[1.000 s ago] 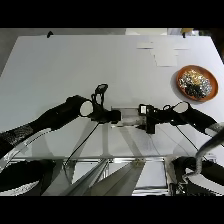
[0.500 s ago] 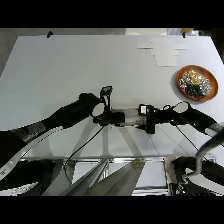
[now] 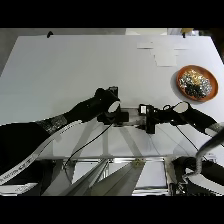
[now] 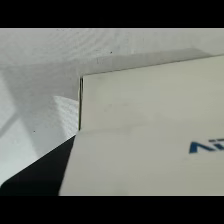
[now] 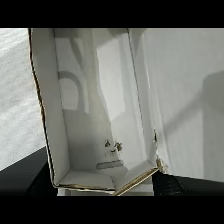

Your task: Fold the box and place the chain.

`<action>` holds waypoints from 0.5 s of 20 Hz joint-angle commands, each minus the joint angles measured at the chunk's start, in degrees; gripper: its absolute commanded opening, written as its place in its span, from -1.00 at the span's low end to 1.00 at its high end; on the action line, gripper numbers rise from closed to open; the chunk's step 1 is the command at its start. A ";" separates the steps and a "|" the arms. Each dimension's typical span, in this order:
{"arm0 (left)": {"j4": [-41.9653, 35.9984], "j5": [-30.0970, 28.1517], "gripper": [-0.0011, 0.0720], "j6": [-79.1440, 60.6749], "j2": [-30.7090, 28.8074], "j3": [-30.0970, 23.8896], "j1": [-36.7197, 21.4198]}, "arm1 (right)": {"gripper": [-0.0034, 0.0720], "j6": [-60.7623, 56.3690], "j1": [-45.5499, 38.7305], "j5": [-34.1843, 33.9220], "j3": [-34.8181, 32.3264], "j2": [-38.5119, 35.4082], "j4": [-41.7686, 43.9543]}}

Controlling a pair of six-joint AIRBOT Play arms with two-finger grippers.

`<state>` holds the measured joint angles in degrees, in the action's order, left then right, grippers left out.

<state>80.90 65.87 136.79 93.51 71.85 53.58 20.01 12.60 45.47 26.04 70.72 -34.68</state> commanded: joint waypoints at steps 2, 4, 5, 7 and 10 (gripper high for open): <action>2.27 1.09 -0.07 4.74 1.49 1.07 0.46 | -0.01 0.00 0.02 0.02 0.02 0.00 0.00; 2.51 2.12 -0.07 7.96 1.81 1.07 0.44 | -0.01 0.00 0.02 0.02 0.02 0.00 0.00; 2.54 2.78 -0.08 8.72 2.10 1.07 0.44 | -0.01 0.00 0.02 0.02 0.02 0.00 0.00; 2.62 4.24 -0.13 8.76 2.51 1.05 0.46 | -0.01 0.00 0.02 0.02 0.02 0.00 0.00; 2.69 4.39 -0.32 8.74 2.80 1.05 0.44 | -0.01 -0.02 0.02 0.02 0.02 0.00 0.00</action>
<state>83.24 69.12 144.55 95.94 72.86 54.00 20.01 12.60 45.47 26.04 70.72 -34.70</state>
